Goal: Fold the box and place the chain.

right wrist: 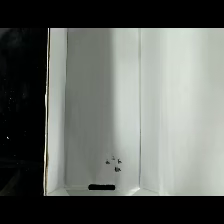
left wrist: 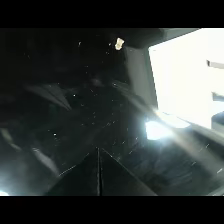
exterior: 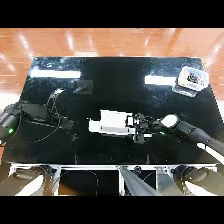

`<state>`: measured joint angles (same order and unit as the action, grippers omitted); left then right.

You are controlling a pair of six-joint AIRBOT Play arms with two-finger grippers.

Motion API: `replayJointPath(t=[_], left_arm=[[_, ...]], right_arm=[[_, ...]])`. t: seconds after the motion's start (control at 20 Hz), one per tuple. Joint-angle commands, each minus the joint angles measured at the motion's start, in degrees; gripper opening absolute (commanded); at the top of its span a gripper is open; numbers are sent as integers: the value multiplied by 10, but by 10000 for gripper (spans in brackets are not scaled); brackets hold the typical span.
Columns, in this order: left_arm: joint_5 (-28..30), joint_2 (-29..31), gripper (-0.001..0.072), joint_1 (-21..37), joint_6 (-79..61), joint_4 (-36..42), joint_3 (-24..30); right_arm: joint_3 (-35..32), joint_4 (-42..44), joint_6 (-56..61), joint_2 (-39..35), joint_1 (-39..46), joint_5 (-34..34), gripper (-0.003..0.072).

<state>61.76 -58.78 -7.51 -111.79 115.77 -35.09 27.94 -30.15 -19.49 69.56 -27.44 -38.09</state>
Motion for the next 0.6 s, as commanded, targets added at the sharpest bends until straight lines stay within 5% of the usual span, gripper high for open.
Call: replayJointPath(t=[0.0,0.55], left_arm=[[-6,-68,24,10,42,87,1],[-21,-178,24,9,-77,219,1]], right_arm=[[0,0,0,0,0,1,603],[0,1,0,0,0,2,603]])
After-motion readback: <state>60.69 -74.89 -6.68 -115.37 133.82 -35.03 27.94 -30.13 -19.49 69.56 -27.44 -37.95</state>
